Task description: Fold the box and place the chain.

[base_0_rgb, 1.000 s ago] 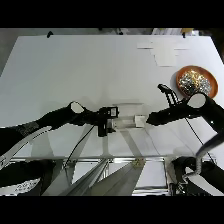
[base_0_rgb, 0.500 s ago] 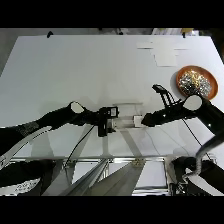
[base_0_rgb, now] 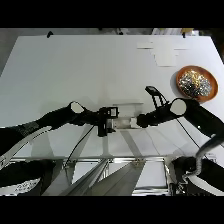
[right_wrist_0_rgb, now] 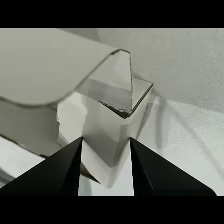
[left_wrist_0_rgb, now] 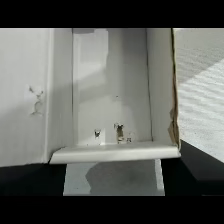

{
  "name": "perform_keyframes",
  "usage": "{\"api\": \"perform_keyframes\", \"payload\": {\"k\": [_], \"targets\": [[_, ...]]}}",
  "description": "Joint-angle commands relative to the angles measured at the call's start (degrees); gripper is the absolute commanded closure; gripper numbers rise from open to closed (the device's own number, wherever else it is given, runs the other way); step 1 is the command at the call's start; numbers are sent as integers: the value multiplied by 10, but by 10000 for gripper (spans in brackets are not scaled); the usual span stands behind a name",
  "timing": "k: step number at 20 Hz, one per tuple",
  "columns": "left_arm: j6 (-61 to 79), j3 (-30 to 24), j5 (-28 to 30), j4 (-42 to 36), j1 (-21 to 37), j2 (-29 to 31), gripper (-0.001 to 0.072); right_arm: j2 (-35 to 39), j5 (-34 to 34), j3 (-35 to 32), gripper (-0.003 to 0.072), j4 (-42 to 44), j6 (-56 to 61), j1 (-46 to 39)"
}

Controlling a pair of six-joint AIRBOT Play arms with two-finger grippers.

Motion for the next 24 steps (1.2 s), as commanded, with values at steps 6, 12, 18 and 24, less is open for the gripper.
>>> {"api": "perform_keyframes", "payload": {"k": [6,12,18,24], "targets": [[-1,0,0,0,0,0,501,-28,10,43,361,-197,282,96],[-1,0,0,0,0,0,501,-116,56,108,361,-256,374,150],[-1,0,0,0,0,0,501,-139,63,115,429,-262,404,167],[-1,0,0,0,0,0,501,-161,74,115,506,-263,418,167]]}}
